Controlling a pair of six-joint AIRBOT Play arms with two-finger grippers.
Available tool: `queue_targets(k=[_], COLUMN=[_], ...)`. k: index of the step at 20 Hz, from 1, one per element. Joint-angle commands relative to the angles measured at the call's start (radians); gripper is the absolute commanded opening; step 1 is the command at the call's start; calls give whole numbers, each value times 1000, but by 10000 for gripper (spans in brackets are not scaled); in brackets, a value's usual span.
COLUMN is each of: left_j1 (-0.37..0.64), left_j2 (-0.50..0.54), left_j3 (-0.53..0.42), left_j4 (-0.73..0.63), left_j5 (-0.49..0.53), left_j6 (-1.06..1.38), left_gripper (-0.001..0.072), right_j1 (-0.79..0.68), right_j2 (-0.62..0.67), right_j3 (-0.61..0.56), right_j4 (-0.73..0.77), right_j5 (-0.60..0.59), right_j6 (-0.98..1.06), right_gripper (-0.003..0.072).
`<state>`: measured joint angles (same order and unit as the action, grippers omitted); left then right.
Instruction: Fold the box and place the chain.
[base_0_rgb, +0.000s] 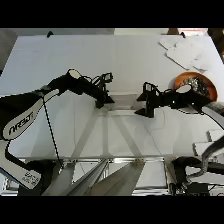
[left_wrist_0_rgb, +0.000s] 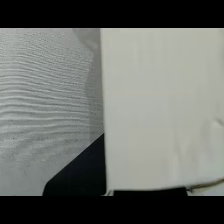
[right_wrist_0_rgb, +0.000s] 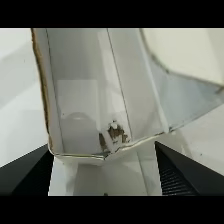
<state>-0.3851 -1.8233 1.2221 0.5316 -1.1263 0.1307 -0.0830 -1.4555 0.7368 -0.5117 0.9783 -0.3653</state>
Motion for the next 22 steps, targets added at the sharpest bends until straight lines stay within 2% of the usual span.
queue_targets(k=[1,7,22], left_j1=[1,1,1], left_j2=[0,0,0], left_j3=[0,0,0], left_j4=[0,0,0], left_j5=[0,0,0], left_j6=[0,0,0], left_gripper=[16,16,16], right_j1=[0,1,46], right_j2=[-51,-129,-163], right_j3=[68,84,84], right_j4=[3,-4,-4], right_j5=[77,103,85], right_j6=[-10,-19,-43], right_gripper=[692,692,692])
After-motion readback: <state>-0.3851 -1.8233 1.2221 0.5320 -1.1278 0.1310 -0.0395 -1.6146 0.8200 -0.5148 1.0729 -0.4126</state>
